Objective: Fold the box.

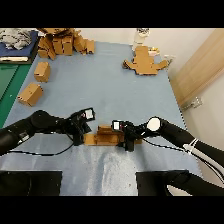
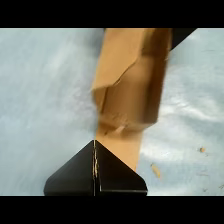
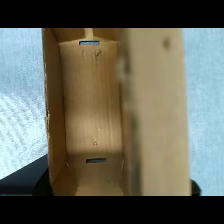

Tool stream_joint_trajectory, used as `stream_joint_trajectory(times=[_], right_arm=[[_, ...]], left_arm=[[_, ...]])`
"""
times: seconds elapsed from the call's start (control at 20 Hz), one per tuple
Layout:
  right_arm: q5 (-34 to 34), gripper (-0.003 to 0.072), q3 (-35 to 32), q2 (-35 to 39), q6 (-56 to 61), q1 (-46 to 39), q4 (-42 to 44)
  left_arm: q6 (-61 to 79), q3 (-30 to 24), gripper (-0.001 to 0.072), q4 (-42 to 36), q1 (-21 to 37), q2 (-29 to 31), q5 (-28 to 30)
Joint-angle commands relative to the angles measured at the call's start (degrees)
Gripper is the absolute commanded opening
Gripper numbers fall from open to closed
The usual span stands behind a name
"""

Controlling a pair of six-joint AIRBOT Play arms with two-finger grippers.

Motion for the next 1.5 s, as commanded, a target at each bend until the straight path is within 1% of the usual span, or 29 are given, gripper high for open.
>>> stream_joint_trajectory(times=[0.0,0.05,0.15,0.2,0.25,0.3,0.35,0.45,0.6,0.85,0.9,1.1,1.25,1.45], right_arm=[[-0.17,0.0578,0.02,0.00,0.00,-0.04,-0.04],[-0.17,0.0578,0.02,0.00,-0.02,-0.04,-0.04],[-0.15,0.0578,0.02,0.00,-0.02,-0.04,-0.04],[-0.15,0.0578,0.02,0.00,-0.02,-0.04,-0.04],[-0.15,0.0578,0.02,0.00,0.00,-0.04,-0.04],[-0.17,0.0578,0.02,0.00,0.00,-0.04,-0.04],[-0.17,0.0578,0.02,0.00,-0.02,-0.04,-0.04],[-0.15,0.0578,0.02,0.00,-0.02,-0.04,-0.04],[-0.17,0.0578,0.02,0.00,0.00,-0.04,-0.04],[-0.17,0.0578,0.02,0.00,-0.02,-0.04,0.00],[-0.15,0.0578,0.02,0.00,-0.02,-0.04,0.04],[-0.15,0.0578,0.02,0.00,-0.02,-0.04,0.15],[-0.17,0.0578,0.02,0.00,-0.02,-0.04,0.15],[-0.17,0.0577,0.02,0.00,0.00,-0.04,0.15]], left_arm=[[-22.69,0.02,0.0013,15.96,3.85,6.47,-2.71],[-30.03,0.00,0.0013,19.54,5.18,8.24,-2.91],[-51.60,0.00,0.0014,27.58,9.20,11.02,-3.98],[-64.89,-0.02,0.0013,31.15,12.17,11.37,-7.13],[-72.26,-0.17,0.0013,32.83,15.15,11.04,-11.98],[-74.31,-0.59,0.0013,32.44,17.86,10.38,-16.96],[-75.01,-1.42,0.0013,31.21,20.00,9.57,-20.46],[-75.12,-3.39,0.0013,25.09,21.90,8.20,-22.45],[-73.22,-5.29,0.0013,13.70,21.29,5.22,-20.65],[-69.13,-5.44,0.0013,2.10,15.93,-0.28,-14.84],[-68.43,-5.44,0.0013,0.66,14.64,-1.49,-13.90],[-68.04,-5.44,0.0013,-0.79,11.23,-5.31,-10.47],[-67.19,-5.44,0.0012,-3.13,9.22,-6.80,-9.03],[-67.06,-5.42,0.0013,-4.96,5.42,-8.85,-5.33]])
